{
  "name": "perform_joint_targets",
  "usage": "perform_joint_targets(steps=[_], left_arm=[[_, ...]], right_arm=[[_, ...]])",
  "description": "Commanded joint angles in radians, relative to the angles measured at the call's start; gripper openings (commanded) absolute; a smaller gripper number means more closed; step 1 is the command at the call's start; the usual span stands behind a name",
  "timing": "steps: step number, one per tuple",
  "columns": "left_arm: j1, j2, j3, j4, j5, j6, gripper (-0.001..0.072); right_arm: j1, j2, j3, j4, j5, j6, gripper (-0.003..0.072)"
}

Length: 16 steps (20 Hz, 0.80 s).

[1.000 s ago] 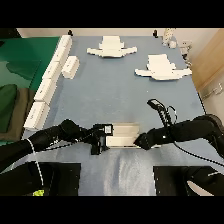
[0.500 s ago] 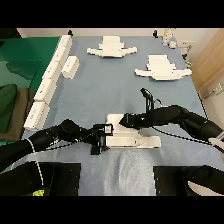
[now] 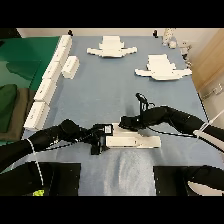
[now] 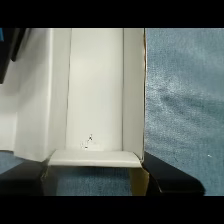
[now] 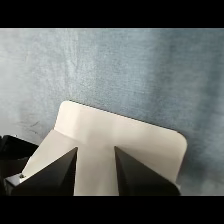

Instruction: Fold the box.

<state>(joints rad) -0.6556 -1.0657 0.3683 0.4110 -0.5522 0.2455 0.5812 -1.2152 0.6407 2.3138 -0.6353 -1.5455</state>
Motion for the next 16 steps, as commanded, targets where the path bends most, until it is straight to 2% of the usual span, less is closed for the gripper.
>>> perform_joint_targets(steps=[1, 5, 8, 13, 16], left_arm=[[0.001, 0.000, 0.000, 0.000, 0.000, 0.000, 0.0459], [0.001, 0.000, 0.000, 0.000, 0.000, 0.000, 0.0459], [0.001, 0.000, 0.000, 0.000, 0.000, 0.000, 0.0459], [0.001, 0.000, 0.000, 0.000, 0.000, 0.000, 0.0459], [0.001, 0.000, 0.000, 0.000, 0.000, 0.000, 0.0459]], right_arm=[[0.001, -0.011, 0.000, -0.002, -0.009, -0.007, 0.0367], [0.001, -0.006, 0.016, -0.003, -0.035, -0.012, 0.0367], [-0.002, 0.049, 0.052, -0.032, -0.071, -0.029, 0.0367], [-0.002, 0.240, 0.081, -0.229, -0.166, -0.025, 0.0367], [-0.002, 0.363, 0.081, -0.370, -0.291, -0.074, 0.0367]])
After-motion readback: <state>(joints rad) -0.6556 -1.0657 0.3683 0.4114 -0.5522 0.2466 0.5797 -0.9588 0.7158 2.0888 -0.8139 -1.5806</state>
